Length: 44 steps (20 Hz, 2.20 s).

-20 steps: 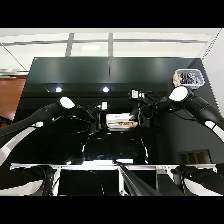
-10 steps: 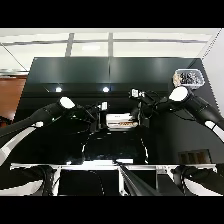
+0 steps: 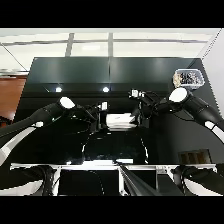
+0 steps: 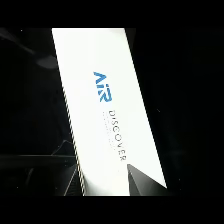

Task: Fold the box and place the chain.

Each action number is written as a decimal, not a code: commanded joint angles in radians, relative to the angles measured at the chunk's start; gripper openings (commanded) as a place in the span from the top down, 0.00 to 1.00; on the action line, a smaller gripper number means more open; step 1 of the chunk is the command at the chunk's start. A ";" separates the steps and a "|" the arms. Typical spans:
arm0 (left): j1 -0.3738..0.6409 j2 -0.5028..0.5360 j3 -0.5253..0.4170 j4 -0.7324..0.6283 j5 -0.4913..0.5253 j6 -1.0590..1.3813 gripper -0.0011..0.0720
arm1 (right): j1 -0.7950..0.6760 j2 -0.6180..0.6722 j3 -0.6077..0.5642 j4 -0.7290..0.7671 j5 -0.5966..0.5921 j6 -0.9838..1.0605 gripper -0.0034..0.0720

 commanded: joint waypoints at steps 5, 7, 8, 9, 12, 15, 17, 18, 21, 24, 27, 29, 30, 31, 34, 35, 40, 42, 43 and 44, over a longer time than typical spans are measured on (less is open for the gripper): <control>-0.001 -0.001 0.000 0.001 0.000 0.001 0.35 | 0.000 0.000 -0.015 0.001 -0.008 0.022 0.46; -0.001 -0.001 0.000 0.001 0.000 0.001 0.35 | 0.000 0.000 -0.034 0.002 -0.011 0.022 0.46; -0.001 -0.001 0.000 0.001 0.000 0.001 0.35 | 0.000 0.000 -0.037 0.003 -0.011 0.023 0.46; -0.001 -0.001 0.000 0.001 0.000 0.001 0.35 | 0.000 0.000 -0.037 0.003 -0.011 0.023 0.46; -0.001 -0.001 0.000 0.001 0.001 0.001 0.35 | -0.001 0.016 -0.016 0.007 0.001 0.048 0.46; -0.001 -0.001 0.001 0.000 0.004 0.001 0.35 | -0.029 0.103 0.034 0.009 0.019 0.388 0.46; -0.001 -0.001 0.002 0.000 0.004 0.001 0.35 | -0.079 0.142 0.026 0.005 0.085 0.560 0.55; -0.001 -0.001 0.002 0.000 0.003 0.001 0.35 | -0.105 0.142 0.011 0.036 0.160 0.588 0.91; -0.001 -0.001 0.002 0.000 0.003 0.001 0.35 | -0.119 0.142 -0.060 0.212 0.275 0.593 0.93; -0.001 -0.001 0.002 0.000 0.003 0.001 0.35 | -0.099 0.127 -0.097 0.341 0.135 0.594 0.92; -0.001 0.000 0.002 0.000 0.003 0.001 0.35 | -0.087 0.055 -0.097 0.345 0.053 0.631 0.92; -0.001 0.000 0.002 0.000 0.002 0.001 0.35 | -0.077 -0.024 -0.097 0.343 0.060 0.643 0.92; -0.001 0.000 0.002 0.000 0.002 0.001 0.35 | -0.072 -0.059 -0.097 0.341 0.055 0.642 0.92; -0.001 0.000 0.002 0.000 0.002 0.001 0.35 | -0.070 -0.090 -0.097 0.339 0.049 0.643 0.92; -0.001 0.000 0.002 0.000 -0.001 0.001 0.35 | -0.070 -0.135 -0.097 0.312 0.029 0.663 0.93; -0.001 0.000 0.002 0.000 0.000 0.001 0.35 | -0.070 -0.135 -0.097 0.303 0.025 0.664 0.92; -0.001 0.000 0.002 0.000 0.000 0.001 0.35 | -0.070 -0.135 -0.097 0.245 -0.018 0.717 0.92; -0.001 0.000 0.002 0.000 0.000 0.001 0.35 | -0.068 -0.130 -0.095 0.247 0.001 0.717 0.92; -0.001 0.000 0.002 0.000 0.000 0.001 0.35 | -0.075 -0.121 -0.088 0.247 0.032 0.717 0.92; 0.000 0.000 0.002 0.000 0.000 0.001 0.35 | -0.088 -0.105 -0.075 0.243 0.079 0.718 0.92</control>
